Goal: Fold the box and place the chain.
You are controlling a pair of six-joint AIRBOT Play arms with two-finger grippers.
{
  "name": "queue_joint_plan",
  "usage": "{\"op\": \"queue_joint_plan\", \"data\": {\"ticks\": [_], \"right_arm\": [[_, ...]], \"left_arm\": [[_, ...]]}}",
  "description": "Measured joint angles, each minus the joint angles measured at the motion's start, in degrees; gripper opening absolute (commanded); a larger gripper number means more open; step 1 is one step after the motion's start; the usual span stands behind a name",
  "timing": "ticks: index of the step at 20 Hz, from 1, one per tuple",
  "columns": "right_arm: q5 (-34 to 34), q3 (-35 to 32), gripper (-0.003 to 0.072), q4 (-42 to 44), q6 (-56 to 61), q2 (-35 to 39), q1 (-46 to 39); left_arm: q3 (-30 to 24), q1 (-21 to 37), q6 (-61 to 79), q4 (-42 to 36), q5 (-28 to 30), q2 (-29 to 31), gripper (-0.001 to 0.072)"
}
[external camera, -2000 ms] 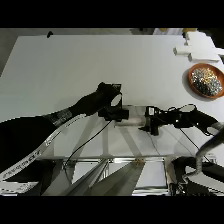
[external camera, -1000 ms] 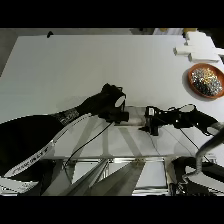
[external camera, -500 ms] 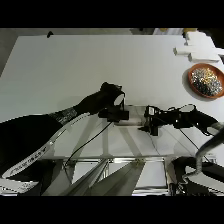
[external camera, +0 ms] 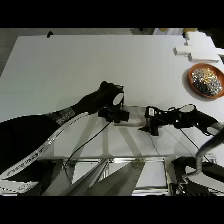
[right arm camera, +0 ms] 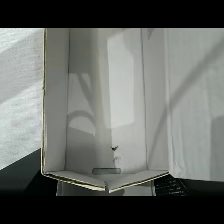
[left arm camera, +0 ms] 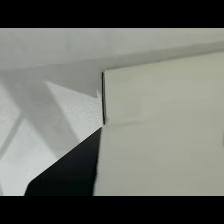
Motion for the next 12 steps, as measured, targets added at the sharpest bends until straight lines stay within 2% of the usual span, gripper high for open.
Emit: {"op": "queue_joint_plan", "data": {"ticks": [4, 5, 6, 7, 8, 11, 12], "right_arm": [[0.02, 0.0, 0.0398, 0.09, 0.07, 0.0, 0.0], [0.02, 0.0, 0.0398, 0.11, 0.09, 0.0, 0.0], [0.02, 0.02, 0.0398, 0.11, 0.11, 0.0, 0.0], [0.02, 0.0, 0.0398, 0.13, 0.15, 0.0, 0.0], [0.02, 0.0, 0.0398, 0.13, 0.15, 0.0, 0.0], [0.04, 0.0, 0.0398, 0.15, 0.17, 0.0, 0.0], [0.04, 0.0, 0.0398, 0.15, 0.17, 0.0, 0.0]], "left_arm": [[0.0, 2.69, 8.39, -3.98, -1.7, 4.02, 0.0155], [0.0, 3.65, 10.23, -4.79, -2.47, 5.55, 0.018], [0.0, 4.63, 11.87, -5.49, -3.23, 6.99, 0.0338], [0.0, 5.68, 13.99, -6.34, -3.65, 8.63, 0.0582], [-0.11, 6.62, 16.59, -7.17, -4.15, 10.08, 0.0656], [-1.99, 9.44, 28.83, -8.66, -4.98, 14.21, 0.0655], [-3.37, 10.27, 33.68, -9.49, -4.96, 15.34, 0.0692]]}}
